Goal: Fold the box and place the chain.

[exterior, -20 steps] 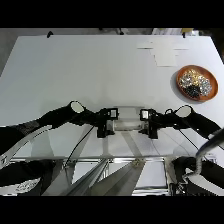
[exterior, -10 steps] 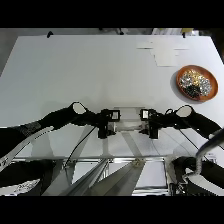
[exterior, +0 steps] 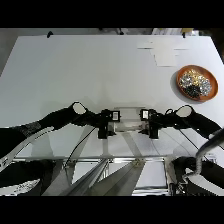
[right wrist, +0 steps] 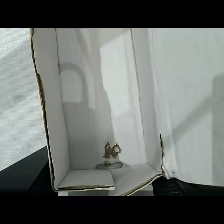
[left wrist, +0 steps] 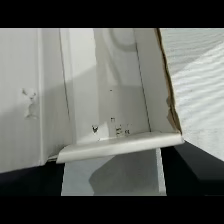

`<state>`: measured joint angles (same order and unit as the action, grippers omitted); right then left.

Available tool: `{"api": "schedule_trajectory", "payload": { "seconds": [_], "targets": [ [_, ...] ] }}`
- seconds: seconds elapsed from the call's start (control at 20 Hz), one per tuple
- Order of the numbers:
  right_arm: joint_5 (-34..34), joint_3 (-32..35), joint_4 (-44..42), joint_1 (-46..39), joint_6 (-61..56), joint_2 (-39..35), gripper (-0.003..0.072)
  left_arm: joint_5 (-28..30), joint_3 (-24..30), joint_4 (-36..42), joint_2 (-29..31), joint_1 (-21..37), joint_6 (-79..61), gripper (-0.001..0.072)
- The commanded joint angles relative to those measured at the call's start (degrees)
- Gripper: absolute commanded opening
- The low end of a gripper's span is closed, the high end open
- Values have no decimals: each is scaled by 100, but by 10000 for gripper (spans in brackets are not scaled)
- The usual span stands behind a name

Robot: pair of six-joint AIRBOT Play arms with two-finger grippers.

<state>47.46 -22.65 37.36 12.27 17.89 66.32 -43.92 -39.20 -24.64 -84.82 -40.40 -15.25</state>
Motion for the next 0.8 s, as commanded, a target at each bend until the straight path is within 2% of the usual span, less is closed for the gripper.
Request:
{"api": "schedule_trajectory", "payload": {
  "seconds": [0.0,0.25,0.3,0.35,0.4,0.6,0.75],
  "targets": [
    [-9,-7,-9,4,0,-2,467,-20,4,-7,0,-4,-4,140],
    [28,-7,-4,4,-2,-2,467,-22,4,-7,0,-4,-4,140],
    [39,-7,-9,4,-9,0,486,-20,4,-7,0,-4,-4,140],
    [55,-7,-9,4,-7,-2,622,-22,4,-7,0,-4,-4,140],
    [61,-7,-4,4,-7,-2,717,-20,4,-7,0,-4,-4,140],
    [144,-7,72,4,-149,-157,717,-22,4,-7,0,-4,-2,140],
    [212,-7,579,4,-546,-564,711,-20,2,-7,0,-4,-2,140]
  ]
}}
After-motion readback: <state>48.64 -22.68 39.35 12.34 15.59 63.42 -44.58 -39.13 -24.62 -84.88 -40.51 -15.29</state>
